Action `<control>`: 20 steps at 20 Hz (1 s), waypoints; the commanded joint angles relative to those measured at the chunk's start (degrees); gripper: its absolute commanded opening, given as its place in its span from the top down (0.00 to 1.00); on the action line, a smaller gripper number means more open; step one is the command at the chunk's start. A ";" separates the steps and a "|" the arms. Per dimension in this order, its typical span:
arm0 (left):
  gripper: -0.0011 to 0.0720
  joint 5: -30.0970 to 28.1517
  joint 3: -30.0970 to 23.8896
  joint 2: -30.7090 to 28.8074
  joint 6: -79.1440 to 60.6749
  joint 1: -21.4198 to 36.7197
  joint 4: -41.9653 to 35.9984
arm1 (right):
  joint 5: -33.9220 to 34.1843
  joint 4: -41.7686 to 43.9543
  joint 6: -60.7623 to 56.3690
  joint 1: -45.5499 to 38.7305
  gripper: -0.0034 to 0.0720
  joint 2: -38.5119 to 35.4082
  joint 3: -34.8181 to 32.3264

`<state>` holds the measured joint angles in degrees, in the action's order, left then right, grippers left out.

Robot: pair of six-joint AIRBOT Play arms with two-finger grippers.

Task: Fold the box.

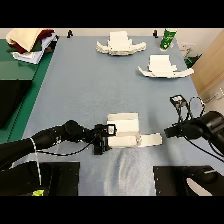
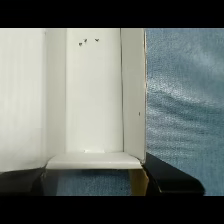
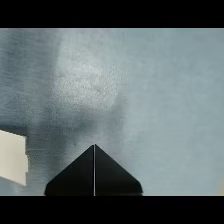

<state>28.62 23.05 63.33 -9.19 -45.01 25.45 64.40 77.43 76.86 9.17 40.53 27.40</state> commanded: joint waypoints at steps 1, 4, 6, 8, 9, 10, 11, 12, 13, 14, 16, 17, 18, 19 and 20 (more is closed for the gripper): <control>0.28 0.00 0.07 -0.04 0.00 0.00 0.02 | 0.55 23.89 7.50 -13.40 0.95 7.87 0.15; 0.28 0.00 0.07 -0.04 0.02 0.00 0.02 | 1.73 43.06 20.35 -18.73 0.95 14.27 0.17; 0.28 0.00 0.07 -0.04 0.02 0.00 0.02 | 3.74 49.22 25.07 -19.19 0.96 14.58 0.31; 0.28 0.00 0.07 -0.04 0.02 0.00 0.02 | 5.95 50.77 25.68 -19.17 0.95 13.60 0.57; 0.28 0.02 0.07 -0.04 0.02 0.00 0.02 | 6.82 50.99 25.70 -19.17 0.96 12.70 0.59; 0.28 0.02 0.07 -0.04 0.00 0.00 0.02 | 7.13 50.97 25.70 -19.17 0.96 11.93 0.57; 0.28 0.00 0.07 -0.04 0.02 0.00 0.02 | 7.19 50.95 25.70 -19.15 0.95 11.41 0.52; 0.28 0.00 0.07 -0.04 0.02 0.00 0.02 | 7.23 50.95 25.83 -18.99 0.96 11.43 0.46; 0.28 0.00 0.07 -0.04 0.02 0.00 0.02 | 6.78 50.49 25.90 -18.73 0.95 11.56 0.13; 0.28 0.02 0.07 -0.04 0.00 0.00 0.02 | 6.16 50.31 25.90 -18.73 0.95 11.72 -0.39; 0.28 -0.02 0.07 -0.04 0.00 0.00 0.02 | 5.42 50.40 25.90 -18.71 0.96 12.15 -1.33; 0.28 0.00 0.07 -0.04 0.02 0.00 0.02 | 5.01 50.51 25.92 -18.71 0.95 12.26 -1.70; 0.28 0.02 0.07 -0.04 0.02 0.00 0.02 | 4.72 50.62 25.94 -18.71 0.95 12.26 -1.97; 0.28 0.02 0.07 -0.04 0.02 0.00 0.02 | 4.74 51.01 25.92 -18.71 0.95 12.26 -1.99; 0.28 0.00 0.07 -0.04 0.02 0.00 0.02 | 4.74 52.17 25.94 -18.69 0.95 12.24 -1.95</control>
